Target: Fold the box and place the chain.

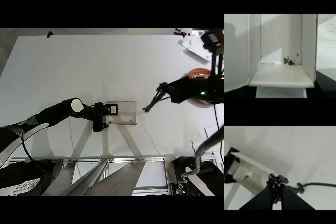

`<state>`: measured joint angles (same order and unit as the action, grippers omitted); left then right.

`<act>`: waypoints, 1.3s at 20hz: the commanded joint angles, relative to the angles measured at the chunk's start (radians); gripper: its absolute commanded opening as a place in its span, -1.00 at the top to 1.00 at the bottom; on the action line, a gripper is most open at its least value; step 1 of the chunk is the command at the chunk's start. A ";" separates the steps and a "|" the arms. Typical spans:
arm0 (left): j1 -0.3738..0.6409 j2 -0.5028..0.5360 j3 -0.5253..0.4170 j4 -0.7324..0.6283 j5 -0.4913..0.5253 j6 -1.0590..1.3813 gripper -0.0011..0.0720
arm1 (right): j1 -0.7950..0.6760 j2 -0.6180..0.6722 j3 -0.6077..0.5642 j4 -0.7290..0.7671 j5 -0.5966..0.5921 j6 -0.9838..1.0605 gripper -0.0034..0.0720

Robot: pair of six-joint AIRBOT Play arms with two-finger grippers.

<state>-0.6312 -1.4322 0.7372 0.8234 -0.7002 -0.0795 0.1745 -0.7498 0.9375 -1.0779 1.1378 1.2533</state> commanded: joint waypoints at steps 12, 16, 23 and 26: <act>0.000 0.000 0.000 0.000 0.000 0.000 0.94 | 0.335 -0.027 -0.290 -0.013 -0.414 0.107 0.87; 0.000 0.000 0.000 0.000 0.000 0.000 0.94 | 0.400 -0.148 -0.290 0.023 -0.488 0.112 0.87; 0.000 0.000 0.000 0.000 0.000 0.000 0.94 | 0.483 -0.359 -0.290 0.088 -0.565 0.111 0.87; 0.000 0.000 0.000 0.000 0.000 0.000 0.94 | 0.483 -0.382 -0.290 0.089 -0.571 0.112 0.87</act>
<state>-0.6312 -1.4322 0.7372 0.8234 -0.6998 -0.0792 0.6479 -1.0946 0.6483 -0.9977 0.5835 1.3640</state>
